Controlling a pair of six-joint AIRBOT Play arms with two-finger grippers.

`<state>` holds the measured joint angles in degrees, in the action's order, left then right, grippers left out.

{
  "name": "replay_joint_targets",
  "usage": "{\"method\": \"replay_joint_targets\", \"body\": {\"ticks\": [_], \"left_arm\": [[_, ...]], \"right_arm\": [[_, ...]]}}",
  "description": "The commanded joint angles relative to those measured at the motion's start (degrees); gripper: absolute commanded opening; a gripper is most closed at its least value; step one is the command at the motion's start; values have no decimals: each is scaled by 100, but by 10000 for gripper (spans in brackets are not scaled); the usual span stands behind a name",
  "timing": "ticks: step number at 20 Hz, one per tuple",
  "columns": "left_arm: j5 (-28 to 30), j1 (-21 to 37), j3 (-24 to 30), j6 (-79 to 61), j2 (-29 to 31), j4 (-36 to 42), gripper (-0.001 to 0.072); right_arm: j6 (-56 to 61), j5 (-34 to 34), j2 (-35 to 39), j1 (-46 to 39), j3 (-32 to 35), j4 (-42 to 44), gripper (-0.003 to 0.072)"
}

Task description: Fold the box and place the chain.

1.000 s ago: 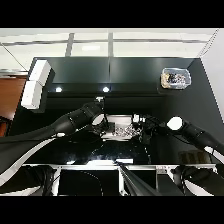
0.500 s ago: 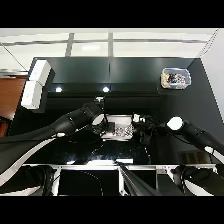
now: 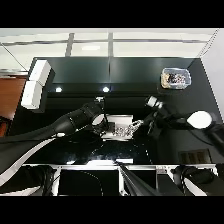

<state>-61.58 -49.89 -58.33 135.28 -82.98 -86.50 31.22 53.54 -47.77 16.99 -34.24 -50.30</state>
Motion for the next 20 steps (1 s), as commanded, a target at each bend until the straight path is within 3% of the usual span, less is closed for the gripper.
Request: {"method": "replay_joint_targets", "body": {"ticks": [1,5,11,12,13,14,18,20], "left_arm": [[0,-4,2,-2,-2,0,32],[0,-4,2,-2,-2,0,32],[0,-4,2,-2,-2,0,32],[0,-4,2,-2,-2,0,32],[0,-4,2,-2,-2,0,31],[0,-4,2,-2,-2,-2,32],[0,-4,2,-2,-2,0,32],[0,-4,2,-2,-2,0,32]], "right_arm": [[1285,1071,428,-146,-798,669,17],[1316,898,382,52,-951,2640,17],[1541,444,-74,505,-949,2334,21],[1668,376,-109,476,-949,2076,122],[1775,326,-105,396,-955,1729,411],[1851,396,-92,197,-975,1379,499],[1611,1067,-90,-651,-614,-485,499],[859,584,-90,-597,269,-236,499]]}}
